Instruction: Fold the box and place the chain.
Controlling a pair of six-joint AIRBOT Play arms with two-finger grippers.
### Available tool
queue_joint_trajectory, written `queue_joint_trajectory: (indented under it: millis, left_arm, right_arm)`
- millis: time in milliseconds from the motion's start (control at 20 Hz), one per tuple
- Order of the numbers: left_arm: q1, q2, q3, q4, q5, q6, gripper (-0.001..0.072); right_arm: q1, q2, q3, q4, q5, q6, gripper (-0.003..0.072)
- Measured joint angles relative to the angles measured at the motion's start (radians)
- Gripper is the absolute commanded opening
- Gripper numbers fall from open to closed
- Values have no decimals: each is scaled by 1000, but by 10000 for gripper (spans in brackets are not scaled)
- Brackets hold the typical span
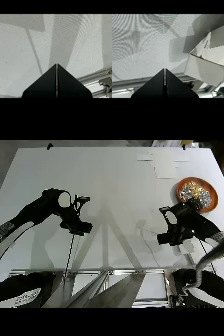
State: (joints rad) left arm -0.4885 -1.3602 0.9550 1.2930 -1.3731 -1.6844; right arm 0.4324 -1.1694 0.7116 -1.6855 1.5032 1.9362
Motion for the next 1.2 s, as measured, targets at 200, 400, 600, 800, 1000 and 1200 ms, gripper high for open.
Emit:
queue_joint_trajectory:
  millis: [200, 400, 600, 800, 1000, 1200]
  left_arm:
    - [0, 0, 0, 0, 0, 0, 10]
    - [0, 0, 0, 0, 0, 0, 10]
    - [0, 0, 0, 0, 0, 0, 10]
    - [0, 0, 0, 0, 0, 0, 10]
    - [0, 0, 0, 0, 0, 0, 10]
    - [0, 0, 0, 0, 0, 0, 10]
  right_arm:
    - [0, 0, 0, 0, 0, 0, 16]
    - [0, 0, 0, 0, 0, 0, 16]
    - [0, 0, 0, 0, 0, 0, 17]
    - [0, 0, 0, 6, -59, 0, 17]
    - [-1, -1, 0, 7, -117, -4, 13]
    - [-87, 2, 44, -22, -132, -56, 13]
